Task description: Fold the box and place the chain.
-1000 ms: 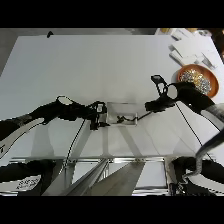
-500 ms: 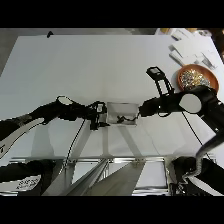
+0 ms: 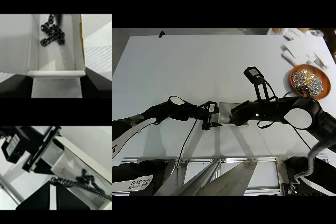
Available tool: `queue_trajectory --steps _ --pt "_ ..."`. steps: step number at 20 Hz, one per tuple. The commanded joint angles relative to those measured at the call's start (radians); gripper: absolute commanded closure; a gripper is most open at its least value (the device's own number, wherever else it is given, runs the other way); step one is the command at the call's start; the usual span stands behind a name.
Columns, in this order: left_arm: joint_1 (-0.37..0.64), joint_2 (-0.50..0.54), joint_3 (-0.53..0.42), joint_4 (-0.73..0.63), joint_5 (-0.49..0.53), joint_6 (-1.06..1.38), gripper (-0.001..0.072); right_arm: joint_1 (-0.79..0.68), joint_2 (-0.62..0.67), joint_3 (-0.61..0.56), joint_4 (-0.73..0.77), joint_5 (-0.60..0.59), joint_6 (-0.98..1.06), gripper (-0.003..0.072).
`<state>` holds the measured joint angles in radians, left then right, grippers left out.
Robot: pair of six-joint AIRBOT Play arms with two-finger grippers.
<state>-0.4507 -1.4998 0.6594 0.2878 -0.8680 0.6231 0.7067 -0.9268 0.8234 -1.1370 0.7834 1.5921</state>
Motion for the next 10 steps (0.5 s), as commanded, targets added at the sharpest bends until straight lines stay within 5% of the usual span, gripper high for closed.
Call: queue_trajectory --steps 1,4,6,10 --pt "0.000 0.001 0.000 0.000 0.000 0.000 0.0639 0.018 -0.048 0.001 0.022 -0.065 0.005 0.0670" --pt "0.000 0.001 0.000 0.000 0.000 0.000 0.0639 0.018 -0.115 0.001 0.024 -0.061 0.004 0.0643" --pt "0.000 0.001 0.000 0.000 0.000 0.000 0.0639 0.017 -0.130 0.003 0.035 -0.055 -0.014 0.0415" --pt "0.000 0.001 0.000 0.000 0.000 0.000 0.0639 -0.043 -0.129 0.115 0.033 0.013 -0.084 0.0418"
